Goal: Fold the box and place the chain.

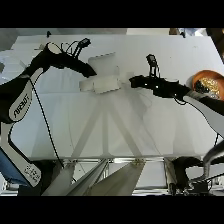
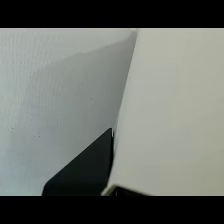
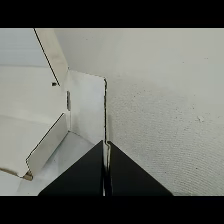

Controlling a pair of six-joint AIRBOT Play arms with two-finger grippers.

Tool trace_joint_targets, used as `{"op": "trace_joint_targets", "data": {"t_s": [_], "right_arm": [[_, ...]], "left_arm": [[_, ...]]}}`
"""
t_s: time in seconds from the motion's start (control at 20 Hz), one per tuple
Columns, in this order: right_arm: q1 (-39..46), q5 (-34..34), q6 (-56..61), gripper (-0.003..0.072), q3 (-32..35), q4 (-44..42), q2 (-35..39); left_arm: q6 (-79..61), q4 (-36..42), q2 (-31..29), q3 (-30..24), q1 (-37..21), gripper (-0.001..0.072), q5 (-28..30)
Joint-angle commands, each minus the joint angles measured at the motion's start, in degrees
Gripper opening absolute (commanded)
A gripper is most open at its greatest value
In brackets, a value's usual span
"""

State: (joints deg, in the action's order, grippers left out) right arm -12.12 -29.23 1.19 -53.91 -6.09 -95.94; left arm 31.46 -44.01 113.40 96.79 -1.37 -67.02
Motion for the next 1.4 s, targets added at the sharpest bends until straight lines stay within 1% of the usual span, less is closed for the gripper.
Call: {"op": "trace_joint_targets", "data": {"t_s": [0.0,0.15,1.0,1.05,1.15,1.2,1.35], "right_arm": [[-0.07,-0.09,0.02,0.0012,0.0,0.02,-0.02],[-0.07,-0.09,0.02,0.0012,0.0,0.02,-0.02],[-0.07,-0.11,0.09,0.0015,-0.02,0.02,0.0],[-0.07,-0.17,0.33,0.0087,-0.02,0.02,0.0],[-0.07,-1.05,0.46,0.0442,-0.02,0.02,0.22],[-0.07,-1.51,0.46,0.0474,-0.04,0.04,0.55],[0.81,-1.75,0.46,0.0474,-0.04,3.04,3.48]], "left_arm": [[-1.46,-0.2,0.0,0.02,0.04,0.001,-1.49],[-4.68,-0.13,-0.02,0.02,0.04,0.0005,-2.93],[-4.68,-0.15,-0.02,0.02,0.04,0.0003,-3.15],[-4.68,-0.13,-0.02,0.02,0.04,0.0003,-3.15],[-4.7,0.0,-0.04,0.02,0.02,0.0002,-3.69],[-4.72,0.13,-0.07,0.02,0.02,0.0002,-4.11],[-7.65,1.2,-0.57,0.02,0.02,0.0002,-7.34]]}}
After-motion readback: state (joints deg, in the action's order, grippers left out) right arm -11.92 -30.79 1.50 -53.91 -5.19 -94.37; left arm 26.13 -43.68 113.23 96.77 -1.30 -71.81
